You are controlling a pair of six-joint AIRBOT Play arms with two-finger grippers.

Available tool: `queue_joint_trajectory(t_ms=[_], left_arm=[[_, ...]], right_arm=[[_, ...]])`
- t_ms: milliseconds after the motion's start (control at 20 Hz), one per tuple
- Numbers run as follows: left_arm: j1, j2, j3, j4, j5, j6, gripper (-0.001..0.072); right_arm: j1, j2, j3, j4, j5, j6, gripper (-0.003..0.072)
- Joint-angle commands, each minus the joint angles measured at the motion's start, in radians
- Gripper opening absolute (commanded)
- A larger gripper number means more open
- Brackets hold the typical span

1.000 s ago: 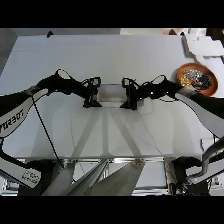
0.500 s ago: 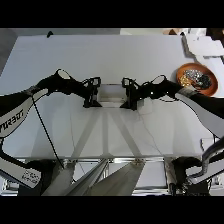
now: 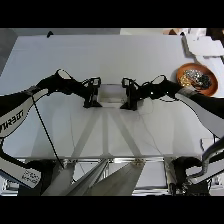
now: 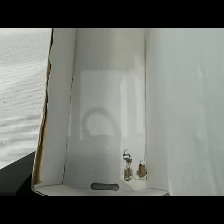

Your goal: Fold the box and place the chain.

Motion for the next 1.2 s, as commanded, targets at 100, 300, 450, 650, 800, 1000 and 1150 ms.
queue_joint_trajectory(t_ms=[100, 300, 450, 650, 800, 1000, 1150], left_arm=[[0.0, 0.0, 0.0, 0.0, 0.002, -0.001, 0.0275], [0.0, 0.0, 0.0, 0.0, 0.002, -0.001, 0.0275], [0.0, 0.0, 0.0, 0.0, 0.002, -0.001, 0.0275], [0.0, 0.0, 0.0, 0.0, 0.002, -0.001, 0.0275], [0.0, 0.0, 0.0, 0.0, 0.002, -0.001, 0.0275], [0.0, 0.0, 0.0, 0.0, 0.002, -0.001, 0.0276], [0.0, 0.0, 0.0, 0.0, 0.002, -0.001, 0.0276]], right_arm=[[-0.007, 0.023, 0.0, -0.107, 0.007, -0.002, 0.065], [-0.064, 0.064, 0.0, -0.11, 0.031, -0.002, 0.066], [-0.117, 0.105, 0.0, -0.142, 0.072, 0.001, 0.0659], [-0.163, 0.183, 0.0, -0.155, 0.195, 0.002, 0.0623], [-0.167, 0.246, 0.0, -0.144, 0.268, 0.043, 0.0384], [-0.167, 0.284, 0.0, -0.037, 0.344, 0.105, 0.0009], [-0.163, 0.276, 0.0, 0.122, 0.294, 0.138, 0.0005]])
